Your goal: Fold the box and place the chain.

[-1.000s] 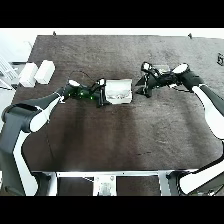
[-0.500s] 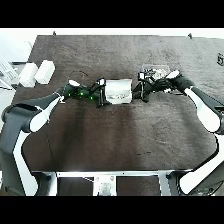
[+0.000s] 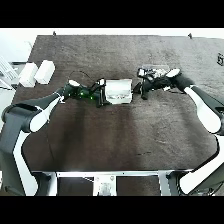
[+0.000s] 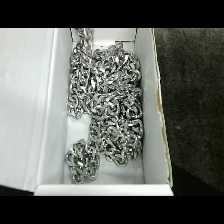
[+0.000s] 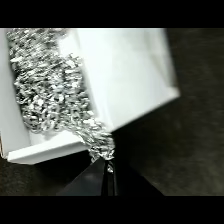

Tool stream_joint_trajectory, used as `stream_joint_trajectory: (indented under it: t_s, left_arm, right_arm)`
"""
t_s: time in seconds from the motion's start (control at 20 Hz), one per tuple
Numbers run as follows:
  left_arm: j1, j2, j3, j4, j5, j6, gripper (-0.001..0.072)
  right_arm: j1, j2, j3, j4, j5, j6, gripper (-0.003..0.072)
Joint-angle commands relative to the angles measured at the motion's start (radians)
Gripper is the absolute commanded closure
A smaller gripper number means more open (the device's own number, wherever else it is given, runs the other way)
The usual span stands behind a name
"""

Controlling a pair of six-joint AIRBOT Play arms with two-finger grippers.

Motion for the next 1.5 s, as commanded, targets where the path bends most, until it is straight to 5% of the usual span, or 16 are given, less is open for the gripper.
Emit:
stream_joint_trajectory:
  t_s: [0.0, 0.55, 0.8, 1.1, 1.15, 1.25, 1.45]
  left_arm:
    - [0.001, 0.001, 0.000, 0.000, 0.000, 0.000, 0.0238]
    - [0.001, 0.001, 0.000, 0.000, 0.000, 0.000, 0.0238]
    - [0.001, 0.001, 0.000, 0.000, 0.000, 0.000, 0.0238]
    - [0.001, 0.001, 0.000, 0.000, 0.000, 0.000, 0.0238]
    - [0.001, 0.001, 0.000, 0.000, 0.000, 0.000, 0.0238]
    - [0.001, 0.001, 0.000, 0.000, 0.000, 0.000, 0.0238]
    - [0.001, 0.001, 0.000, 0.000, 0.000, 0.001, 0.0238]
  right_arm:
    - [-0.019, 0.100, 0.009, 0.002, 0.015, 0.070, 0.0679]
    - [0.068, 0.345, 0.009, 0.016, 0.059, 0.185, 0.0679]
    - [0.138, 0.304, -0.051, 0.044, 0.047, 0.183, 0.0679]
    - [0.149, 0.097, -0.089, 0.056, -0.069, 0.180, 0.0678]
    - [0.148, 0.082, -0.089, 0.056, -0.103, 0.180, 0.0657]
    - [0.147, 0.091, -0.079, 0.058, -0.117, 0.180, 0.0182]
    - [0.146, 0.162, -0.040, 0.071, -0.112, 0.184, 0.0205]
